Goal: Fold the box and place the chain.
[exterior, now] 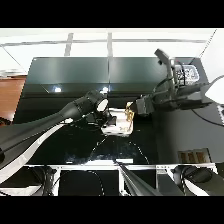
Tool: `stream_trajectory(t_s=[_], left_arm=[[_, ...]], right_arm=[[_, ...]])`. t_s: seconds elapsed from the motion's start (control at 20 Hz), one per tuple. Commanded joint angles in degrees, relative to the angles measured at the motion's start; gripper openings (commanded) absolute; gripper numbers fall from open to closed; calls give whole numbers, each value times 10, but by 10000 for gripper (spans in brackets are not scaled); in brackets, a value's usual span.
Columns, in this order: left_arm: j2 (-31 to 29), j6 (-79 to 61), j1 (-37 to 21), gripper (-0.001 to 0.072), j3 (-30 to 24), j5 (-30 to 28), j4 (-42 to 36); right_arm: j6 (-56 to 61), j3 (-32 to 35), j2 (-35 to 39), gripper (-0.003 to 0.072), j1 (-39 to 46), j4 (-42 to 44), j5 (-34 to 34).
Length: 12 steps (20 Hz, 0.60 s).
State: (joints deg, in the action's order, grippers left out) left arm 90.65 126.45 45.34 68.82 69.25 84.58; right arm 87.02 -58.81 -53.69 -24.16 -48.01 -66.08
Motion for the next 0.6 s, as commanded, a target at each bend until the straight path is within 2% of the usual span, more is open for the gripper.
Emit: stream_trajectory(t_s=[0.0,0.15,0.3,0.5,0.55], left_arm=[[0,0,0,25,0,0,0],[0,0,0,24,0,0,0],[0,0,0,24,0,0,0],[0,0,0,25,0,-1,0],[0,0,0,24,0,-1,0]], right_arm=[[11,54,0,16,-2,-4,13],[20,90,-1,16,-7,11,56],[46,128,-4,16,-39,11,150],[56,140,-53,21,-67,10,178],[56,140,-64,188,-68,8,179]])
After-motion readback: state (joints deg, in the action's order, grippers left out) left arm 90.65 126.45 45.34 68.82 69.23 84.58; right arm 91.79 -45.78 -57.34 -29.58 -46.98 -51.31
